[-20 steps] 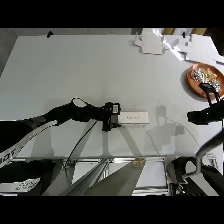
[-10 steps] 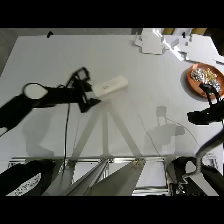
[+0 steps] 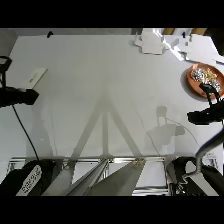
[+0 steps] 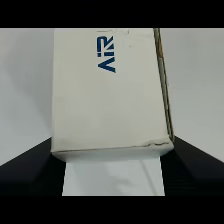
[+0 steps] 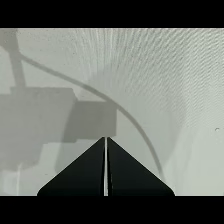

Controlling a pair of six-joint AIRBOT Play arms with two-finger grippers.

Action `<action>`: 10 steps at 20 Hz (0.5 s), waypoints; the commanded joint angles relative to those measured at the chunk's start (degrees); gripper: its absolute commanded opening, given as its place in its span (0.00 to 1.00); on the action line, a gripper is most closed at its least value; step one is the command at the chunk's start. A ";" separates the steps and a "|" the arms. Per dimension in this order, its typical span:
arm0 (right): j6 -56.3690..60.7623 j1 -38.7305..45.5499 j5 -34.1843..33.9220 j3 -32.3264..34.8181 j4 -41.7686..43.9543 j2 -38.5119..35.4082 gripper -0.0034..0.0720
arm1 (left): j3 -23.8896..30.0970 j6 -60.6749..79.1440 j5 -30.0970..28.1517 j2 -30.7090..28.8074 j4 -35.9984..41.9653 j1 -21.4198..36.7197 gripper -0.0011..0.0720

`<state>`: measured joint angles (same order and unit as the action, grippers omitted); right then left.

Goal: Fold the box and place the chain.

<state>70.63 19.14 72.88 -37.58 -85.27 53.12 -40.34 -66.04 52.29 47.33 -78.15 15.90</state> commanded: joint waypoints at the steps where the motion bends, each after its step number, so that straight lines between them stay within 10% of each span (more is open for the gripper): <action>1: 0.00 0.04 -0.02 0.02 0.00 -0.04 0.07 | 2.84 -5.42 0.83 -0.59 -3.72 5.42 0.31; 6: 0.02 0.04 -0.02 0.02 0.00 -0.04 0.07 | 8.07 -5.35 0.68 -0.61 -2.32 5.38 0.32; 10: 0.02 0.04 -0.02 0.02 0.00 -0.04 0.07 | 9.94 -5.35 1.84 -0.61 -2.29 5.38 0.56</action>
<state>70.63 19.14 72.86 -37.60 -85.27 53.12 -32.01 -71.09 53.21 46.78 -80.42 21.06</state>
